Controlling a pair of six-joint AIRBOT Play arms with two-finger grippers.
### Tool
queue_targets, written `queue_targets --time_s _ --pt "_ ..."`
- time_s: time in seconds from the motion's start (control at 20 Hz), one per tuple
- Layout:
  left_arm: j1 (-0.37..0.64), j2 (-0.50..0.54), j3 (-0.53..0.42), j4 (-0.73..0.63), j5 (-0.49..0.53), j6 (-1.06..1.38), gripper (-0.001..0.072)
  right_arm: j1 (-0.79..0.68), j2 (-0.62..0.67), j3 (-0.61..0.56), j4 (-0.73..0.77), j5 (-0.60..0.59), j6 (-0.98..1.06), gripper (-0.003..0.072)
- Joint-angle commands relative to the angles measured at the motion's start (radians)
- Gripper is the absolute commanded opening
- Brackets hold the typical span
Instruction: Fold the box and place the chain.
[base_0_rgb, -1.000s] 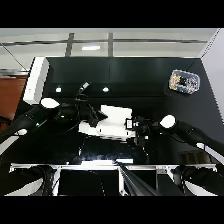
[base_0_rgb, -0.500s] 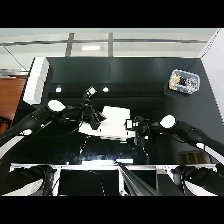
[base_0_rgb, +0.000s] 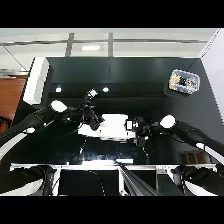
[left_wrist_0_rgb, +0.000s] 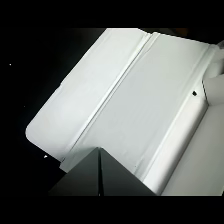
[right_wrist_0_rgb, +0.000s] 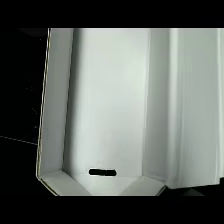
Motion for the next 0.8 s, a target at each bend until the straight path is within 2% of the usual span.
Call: queue_targets --time_s 0.0,0.25,0.35,0.4,0.45,0.55,0.75 --pt "-0.001 0.020 0.000 0.015 -0.049 0.001 0.0025 0.001 -0.001 0.000 0.002 -0.002 0.003 0.0130" --pt "0.000 0.044 0.000 0.023 -0.052 0.001 0.0026 0.001 -0.001 0.000 0.002 -0.002 0.003 0.0130" --pt "0.016 0.061 0.001 0.075 -0.041 0.000 0.0038 0.001 -0.001 0.000 0.002 -0.002 0.003 0.0130" --pt "0.034 0.086 0.003 0.116 -0.047 0.000 0.0078 0.001 -0.001 0.000 0.002 -0.002 0.003 0.0130" --pt "0.054 0.117 0.005 0.160 -0.064 0.000 0.0078 0.001 -0.001 0.000 0.002 -0.002 0.003 0.0130" --pt "0.112 0.200 0.006 0.243 -0.129 0.000 0.0115 0.001 -0.001 0.000 0.002 -0.002 0.003 0.0129" --pt "0.208 0.341 0.002 0.333 -0.363 0.005 0.0123 0.001 -0.001 0.000 0.002 -0.002 0.003 0.0130"
